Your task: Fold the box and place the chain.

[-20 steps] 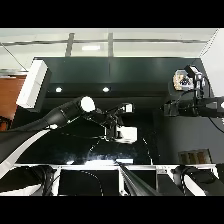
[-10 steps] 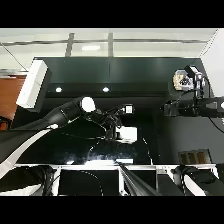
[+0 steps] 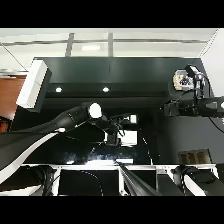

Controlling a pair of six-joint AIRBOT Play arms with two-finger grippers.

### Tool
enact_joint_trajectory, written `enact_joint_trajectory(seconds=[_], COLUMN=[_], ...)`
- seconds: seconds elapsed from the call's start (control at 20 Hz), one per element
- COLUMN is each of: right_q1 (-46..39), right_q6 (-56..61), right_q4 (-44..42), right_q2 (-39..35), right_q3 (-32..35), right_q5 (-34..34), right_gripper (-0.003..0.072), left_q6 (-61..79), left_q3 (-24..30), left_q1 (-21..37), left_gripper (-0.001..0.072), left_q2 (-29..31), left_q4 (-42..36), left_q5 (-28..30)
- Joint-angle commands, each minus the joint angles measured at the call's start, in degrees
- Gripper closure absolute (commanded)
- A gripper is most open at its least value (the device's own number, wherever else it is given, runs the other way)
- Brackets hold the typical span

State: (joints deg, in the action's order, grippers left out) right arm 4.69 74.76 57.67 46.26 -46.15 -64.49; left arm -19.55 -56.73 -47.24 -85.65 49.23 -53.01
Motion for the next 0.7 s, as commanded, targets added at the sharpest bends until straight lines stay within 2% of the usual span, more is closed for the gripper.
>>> enact_joint_trajectory(seconds=[0.0, 0.1, 0.15, 0.2, 0.25, 0.35, 0.45, 0.55, 0.65], right_q1=[0.0, 0.0, 0.0, 0.0, 0.0, -0.2, -0.3, -0.3, -0.3], right_q6=[0.0, 0.0, 0.0, 0.1, 0.1, 0.1, 0.4, 0.5, 0.5], right_q4=[0.0, 0.2, 0.5, 1.2, 2.1, 2.5, 2.5, 2.4, 2.4], right_q2=[0.0, 0.0, 0.0, 0.0, 0.0, 0.0, 0.0, 0.0, 0.0], right_q3=[0.0, 0.0, 0.0, 0.0, 0.0, 0.0, 0.0, 0.0, 0.0], right_q5=[0.4, 0.7, 0.9, 0.9, 0.9, 0.8, 0.8, 0.9, 0.9], right_gripper=[0.0673, 0.0673, 0.0673, 0.0673, 0.0673, 0.0673, 0.0673, 0.0673, 0.0673], left_q6=[-3.6, -6.1, -6.9, -8.6, -10.6, -17.5, -25.1, -34.7, -48.1], left_q3=[0.0, 0.0, 0.0, 0.0, 0.0, 0.0, 0.0, 0.6, 2.7], left_q1=[-2.5, -3.5, -3.8, -3.8, -3.6, -1.6, 3.5, 11.2, 21.5], left_gripper=[-0.0003, 0.0001, 0.0051, 0.0303, 0.0419, 0.042, 0.0419, 0.0419, 0.0419], left_q2=[-0.6, -0.6, -0.5, 0.1, 1.1, 4.2, 8.2, 12.1, 15.6], left_q4=[7.4, 11.8, 13.1, 14.7, 16.4, 19.7, 21.8, 24.8, 32.4], left_q5=[6.1, 7.7, 7.3, 6.5, 6.0, 5.0, 2.0, -4.4, -11.7])
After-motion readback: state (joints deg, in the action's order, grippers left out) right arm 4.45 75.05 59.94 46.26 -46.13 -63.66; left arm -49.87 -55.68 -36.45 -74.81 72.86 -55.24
